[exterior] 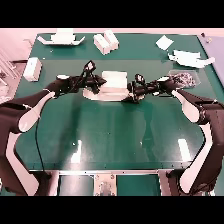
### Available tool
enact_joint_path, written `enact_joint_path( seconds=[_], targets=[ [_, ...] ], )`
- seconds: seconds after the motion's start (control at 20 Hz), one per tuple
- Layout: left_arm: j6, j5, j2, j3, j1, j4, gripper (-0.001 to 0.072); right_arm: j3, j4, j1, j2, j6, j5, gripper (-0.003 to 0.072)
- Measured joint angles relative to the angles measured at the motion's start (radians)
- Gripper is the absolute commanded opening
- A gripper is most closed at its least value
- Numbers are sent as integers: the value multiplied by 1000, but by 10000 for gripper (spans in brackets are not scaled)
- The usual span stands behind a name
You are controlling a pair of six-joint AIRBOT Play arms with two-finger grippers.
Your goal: Fold the box and place the chain.
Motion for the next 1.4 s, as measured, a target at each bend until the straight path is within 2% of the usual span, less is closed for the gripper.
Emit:
enact_joint_path(
  seconds=[0.05, 0.1, 0.15, 0.4, 0.65, 0.8, 0.85, 0.9, 0.95, 1.2, 1.4],
  targets=[
    [-3, -20, 2, 8, 6, -4, 59, 0, 0, 0, 0, 0, 0, 540],
    [-9, -49, 4, 15, 13, -5, 268, 0, 0, 0, 0, 0, 0, 540],
    [-19, -74, 8, 20, 21, -6, 388, 0, 0, 0, 0, 0, 0, 540],
    [-101, -202, 58, 32, 92, 40, 387, 0, 0, 0, 0, 0, 0, 540],
    [-229, -325, 98, 36, 169, 239, 387, 0, 0, 0, 0, 0, -1, 540],
    [-267, -377, 104, 36, 182, 367, 388, 0, 0, 0, 0, 0, -1, 540],
    [-274, -384, 105, 36, 185, 400, 389, 0, 0, 0, 0, 0, -1, 540],
    [-280, -385, 105, 36, 188, 425, 457, 0, 0, 0, 0, 0, -1, 540],
    [-283, -384, 106, 36, 190, 444, 489, 0, 0, 0, 0, 0, -1, 540],
    [-286, -366, 103, 33, 190, 494, 489, 0, 0, 0, 0, 0, -1, 540],
    [-272, -335, 103, 30, 146, 557, 489, 0, 0, 0, 0, 0, -1, 540]
  ],
)
